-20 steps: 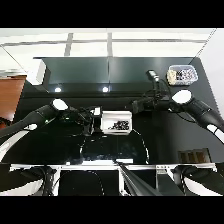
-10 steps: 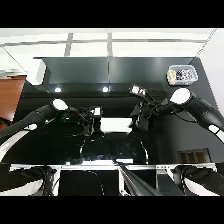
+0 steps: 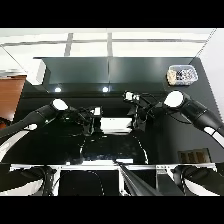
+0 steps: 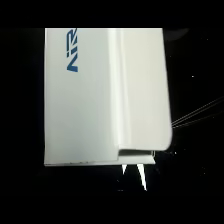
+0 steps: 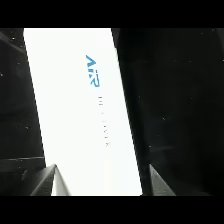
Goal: Fold the box and place the chain.
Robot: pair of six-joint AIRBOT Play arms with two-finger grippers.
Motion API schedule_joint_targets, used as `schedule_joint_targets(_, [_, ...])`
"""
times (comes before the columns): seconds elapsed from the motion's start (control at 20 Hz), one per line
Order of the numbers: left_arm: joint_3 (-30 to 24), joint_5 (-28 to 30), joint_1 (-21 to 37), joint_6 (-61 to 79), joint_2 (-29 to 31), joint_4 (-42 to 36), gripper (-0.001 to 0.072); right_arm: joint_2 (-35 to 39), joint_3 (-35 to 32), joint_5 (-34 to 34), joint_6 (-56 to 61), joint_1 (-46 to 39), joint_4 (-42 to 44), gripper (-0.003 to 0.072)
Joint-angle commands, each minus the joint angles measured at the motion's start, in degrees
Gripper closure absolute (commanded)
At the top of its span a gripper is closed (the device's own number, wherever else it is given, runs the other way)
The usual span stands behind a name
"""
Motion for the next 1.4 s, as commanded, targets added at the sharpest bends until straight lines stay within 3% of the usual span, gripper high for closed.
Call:
schedule_joint_targets(0.0, [0.0,-0.1,0.0,0.0,0.0,0.0,0.0308,-0.7,0.0,-0.8,0.3,1.0,-0.1,0.0294])
schedule_joint_targets(0.1, [0.0,-0.1,0.0,0.0,0.0,0.0,0.0309,-0.9,0.0,-0.7,0.6,1.2,-0.1,0.0507])
schedule_joint_targets(0.15, [0.0,-0.1,0.0,0.0,0.0,0.0,0.0308,-0.9,0.0,-0.8,1.0,1.2,-0.2,0.0508])
schedule_joint_targets(0.7, [0.0,-0.1,0.0,0.0,0.0,0.0,0.0308,-0.9,-1.4,0.4,1.1,1.2,-1.1,0.0476])
schedule_joint_targets(0.75, [0.0,-0.1,0.0,0.0,0.0,0.0,0.0308,-0.9,-1.4,0.2,1.1,1.2,-1.3,0.0359])
schedule_joint_targets(0.8, [0.0,-0.1,0.0,0.0,0.0,0.0,0.0308,-0.9,-1.4,0.1,1.1,1.2,-1.2,0.0311])
schedule_joint_targets(1.35, [0.0,0.0,0.0,-0.1,0.0,0.0,0.0308,-1.2,-1.7,0.3,1.1,1.2,-1.5,0.0311])
